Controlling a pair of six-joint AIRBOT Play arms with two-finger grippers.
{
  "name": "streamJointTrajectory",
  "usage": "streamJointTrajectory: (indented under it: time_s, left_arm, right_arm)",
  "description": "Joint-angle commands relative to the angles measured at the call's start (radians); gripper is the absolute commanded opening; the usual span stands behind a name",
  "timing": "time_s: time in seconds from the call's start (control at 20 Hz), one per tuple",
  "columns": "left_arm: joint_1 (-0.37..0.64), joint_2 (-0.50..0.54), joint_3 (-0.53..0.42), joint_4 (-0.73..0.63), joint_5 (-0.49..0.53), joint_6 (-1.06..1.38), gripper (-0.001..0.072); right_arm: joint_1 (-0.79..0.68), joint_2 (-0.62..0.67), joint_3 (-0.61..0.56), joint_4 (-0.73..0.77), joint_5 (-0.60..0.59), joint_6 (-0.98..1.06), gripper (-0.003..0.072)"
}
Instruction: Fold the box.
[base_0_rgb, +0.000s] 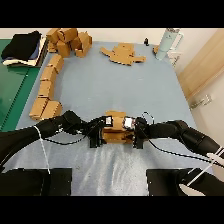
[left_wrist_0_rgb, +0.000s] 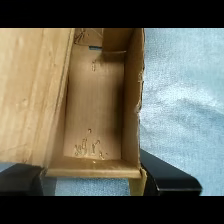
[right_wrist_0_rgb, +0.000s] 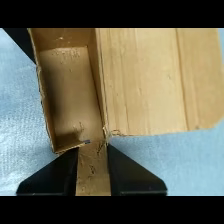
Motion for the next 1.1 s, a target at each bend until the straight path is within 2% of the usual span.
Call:
streamJointTrajectory:
  time_s: [0.0, 0.05, 0.1, 0.2, 0.25, 0.3, 0.35, 0.8, 0.9, 1.05]
  left_arm:
    - [0.000, 0.000, 0.001, -0.002, 0.002, -0.002, 0.0510]
    - [0.000, 0.000, 0.001, -0.002, 0.001, -0.002, 0.0511]
    - [0.000, 0.000, 0.001, -0.002, 0.002, -0.002, 0.0510]
    - [0.000, 0.000, 0.001, -0.002, 0.001, -0.002, 0.0511]
    - [0.000, 0.000, 0.001, -0.002, 0.002, -0.002, 0.0511]
    - [0.000, 0.000, 0.001, -0.002, 0.002, -0.002, 0.0511]
    - [0.000, 0.000, 0.001, -0.002, 0.001, -0.002, 0.0511]
    - [0.000, 0.000, 0.001, -0.002, 0.002, -0.002, 0.0511]
    - [0.000, 0.000, 0.001, -0.002, 0.001, -0.002, 0.0511]
    - [0.000, 0.000, 0.001, -0.002, 0.002, -0.002, 0.0511]
  right_arm:
    - [0.003, 0.000, 0.000, -0.026, 0.048, 0.000, 0.0255]
    - [0.003, 0.000, 0.000, -0.043, 0.058, 0.000, 0.0157]
    - [0.003, 0.000, 0.000, -0.059, 0.066, 0.000, 0.0129]
    - [0.003, 0.000, 0.000, -0.097, 0.080, 0.000, 0.0130]
    - [0.003, 0.000, 0.000, -0.103, 0.082, 0.000, 0.0192]
    - [-0.002, 0.000, 0.000, -0.106, 0.081, 0.001, 0.0323]
    - [-0.009, 0.000, 0.000, -0.107, 0.080, 0.001, 0.0366]
    - [-0.085, 0.000, 0.000, -0.117, 0.014, 0.031, 0.0359]
    - [-0.084, 0.000, -0.002, -0.118, -0.027, 0.059, 0.0193]
    - [-0.084, -0.003, -0.021, -0.119, -0.027, 0.062, 0.0155]
